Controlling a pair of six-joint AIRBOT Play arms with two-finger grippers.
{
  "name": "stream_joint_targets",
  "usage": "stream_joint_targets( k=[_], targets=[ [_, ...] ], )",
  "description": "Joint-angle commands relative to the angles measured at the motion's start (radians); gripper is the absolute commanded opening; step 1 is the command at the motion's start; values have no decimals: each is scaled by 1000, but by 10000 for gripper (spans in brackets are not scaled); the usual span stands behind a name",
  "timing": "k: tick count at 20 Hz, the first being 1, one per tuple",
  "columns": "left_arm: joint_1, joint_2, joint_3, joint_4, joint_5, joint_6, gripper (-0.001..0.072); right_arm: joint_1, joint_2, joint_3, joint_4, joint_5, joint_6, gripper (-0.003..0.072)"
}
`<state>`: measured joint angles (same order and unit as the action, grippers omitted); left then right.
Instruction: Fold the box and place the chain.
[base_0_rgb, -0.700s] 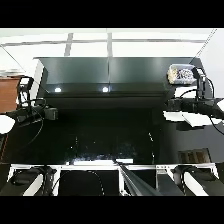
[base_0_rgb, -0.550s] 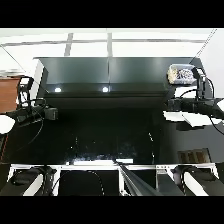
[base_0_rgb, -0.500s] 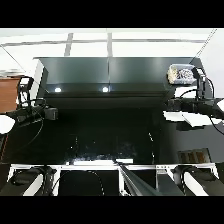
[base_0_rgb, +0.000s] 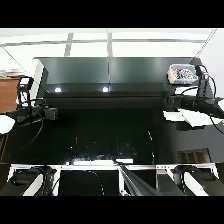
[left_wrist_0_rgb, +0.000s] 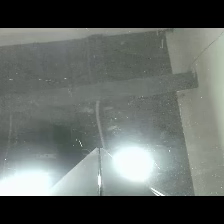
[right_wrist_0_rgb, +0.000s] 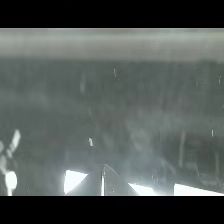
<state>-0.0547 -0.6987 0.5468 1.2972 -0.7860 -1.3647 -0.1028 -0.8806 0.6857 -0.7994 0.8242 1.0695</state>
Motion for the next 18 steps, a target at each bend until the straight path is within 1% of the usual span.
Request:
stream_joint_targets(
  k=[1, 2, 3, 5, 6, 8, 9, 10, 12, 14, 17, 18],
  targets=[
    [-1, 1, 0, 0, 0, 0, 24, 3, -9, 0, 64, -155, 0, 34],
    [-1, 1, 0, 0, 0, 0, 24, 3, -17, 0, 65, -196, 0, 388],
    [-1, 1, 0, 0, 0, 0, 24, 3, -27, 0, 63, -230, -2, 720],
    [-1, 1, 0, 0, 0, 0, 24, -21, -59, 4, 13, -266, 4, 720],
    [-1, 1, 0, 0, 0, 0, 24, -60, -85, 21, -57, -275, 57, 720],
    [-1, 1, 0, 0, 1, 0, 24, -180, -165, 106, -249, -224, 189, 720],
    [-1, 1, 0, 0, 1, 0, 24, -254, -216, 171, -335, -180, 219, 720],
    [-1, 1, 0, 0, 4, 0, 24, -330, -271, 240, -388, -138, 221, 720],
    [-1, 0, 0, 0, 9, 0, 24, -467, -380, 375, -432, -61, 221, 720],
    [-1, 0, 0, 0, 8, 0, 25, -587, -491, 502, -432, 25, 220, 720],
    [-1, 0, 0, 0, 8, 0, 28, -696, -656, 678, -431, 200, 171, 720],
    [-1, 0, 0, 1, 8, 0, 59, -715, -709, 729, -432, 255, 139, 720]
  ],
)
